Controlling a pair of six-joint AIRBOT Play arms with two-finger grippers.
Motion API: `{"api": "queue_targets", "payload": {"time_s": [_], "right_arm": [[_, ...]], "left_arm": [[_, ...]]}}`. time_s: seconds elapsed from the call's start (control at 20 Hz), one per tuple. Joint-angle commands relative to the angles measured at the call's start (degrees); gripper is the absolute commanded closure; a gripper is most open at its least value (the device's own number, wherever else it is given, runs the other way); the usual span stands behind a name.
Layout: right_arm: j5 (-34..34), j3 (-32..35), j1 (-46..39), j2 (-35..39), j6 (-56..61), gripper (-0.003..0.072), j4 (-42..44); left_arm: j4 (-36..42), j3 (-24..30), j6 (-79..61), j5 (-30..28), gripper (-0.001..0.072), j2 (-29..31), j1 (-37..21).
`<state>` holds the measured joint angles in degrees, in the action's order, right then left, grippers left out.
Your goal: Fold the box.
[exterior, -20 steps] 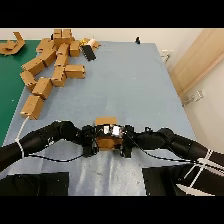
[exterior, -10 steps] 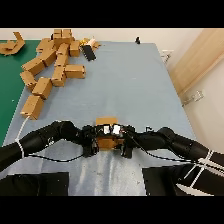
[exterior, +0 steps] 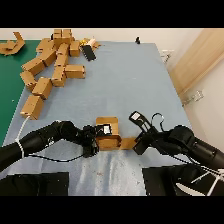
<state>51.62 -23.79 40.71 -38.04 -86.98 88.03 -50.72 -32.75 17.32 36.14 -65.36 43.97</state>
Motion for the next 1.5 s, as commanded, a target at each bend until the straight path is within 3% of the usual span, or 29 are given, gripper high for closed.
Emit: {"api": "queue_targets", "payload": {"time_s": [0.0, 0.1, 0.2, 0.45, 0.8, 1.45], "right_arm": [[6.45, -0.07, -0.07, 5.14, 25.59, 0.068, -14.45], [10.36, -0.04, -1.03, 5.57, 34.1, 0.0681, -17.14], [11.52, 0.0, -3.5, 5.11, 34.03, 0.0681, -15.39], [6.73, 0.61, -10.99, 0.5, 33.81, 0.0682, -6.8], [-1.66, 0.83, -15.3, -9.68, 22.95, 0.0682, 18.73], [-1.64, -0.35, -15.23, -10.1, 10.43, 0.068, 36.26]], "left_arm": [[-0.07, -0.04, -0.11, 0.0, 0.0185, 0.0, -0.02], [-0.07, -0.04, -0.11, 0.0, 0.0185, 0.0, -0.02], [-0.07, -0.04, -0.11, 0.0, 0.0184, 0.0, -0.02], [-0.07, -0.04, -0.11, 0.0, 0.0184, 0.0, -0.02], [-0.07, -0.04, -0.11, 0.02, 0.0185, 0.0, -0.02], [-0.07, -0.04, -0.11, 0.02, 0.0184, 0.0, -0.02]]}}
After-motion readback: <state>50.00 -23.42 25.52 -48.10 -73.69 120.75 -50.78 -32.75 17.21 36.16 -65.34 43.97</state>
